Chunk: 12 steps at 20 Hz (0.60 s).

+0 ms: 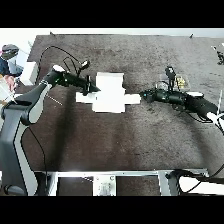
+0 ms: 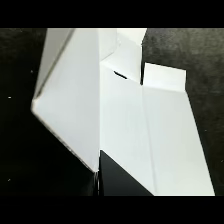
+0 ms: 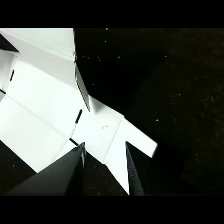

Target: Fold the box and place the chain.

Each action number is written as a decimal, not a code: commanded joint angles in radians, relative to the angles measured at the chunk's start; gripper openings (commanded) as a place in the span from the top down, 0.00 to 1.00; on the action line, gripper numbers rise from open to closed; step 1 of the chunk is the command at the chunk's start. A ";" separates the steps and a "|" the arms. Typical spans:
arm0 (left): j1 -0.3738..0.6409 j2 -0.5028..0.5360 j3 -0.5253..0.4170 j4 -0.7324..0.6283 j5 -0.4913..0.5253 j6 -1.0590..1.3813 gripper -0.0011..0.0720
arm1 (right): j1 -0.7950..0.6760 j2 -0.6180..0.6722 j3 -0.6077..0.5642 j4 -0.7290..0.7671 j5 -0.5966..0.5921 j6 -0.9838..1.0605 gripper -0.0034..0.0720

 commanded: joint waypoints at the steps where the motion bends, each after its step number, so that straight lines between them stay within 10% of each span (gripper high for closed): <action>1: 0.001 -0.002 -0.001 -0.009 0.026 0.103 0.97 | -0.011 0.009 0.001 -0.005 0.000 -0.001 0.57; 12: 0.001 -0.014 -0.076 -0.035 0.079 0.202 0.97 | -0.010 0.005 0.001 -0.009 0.001 -0.069 0.57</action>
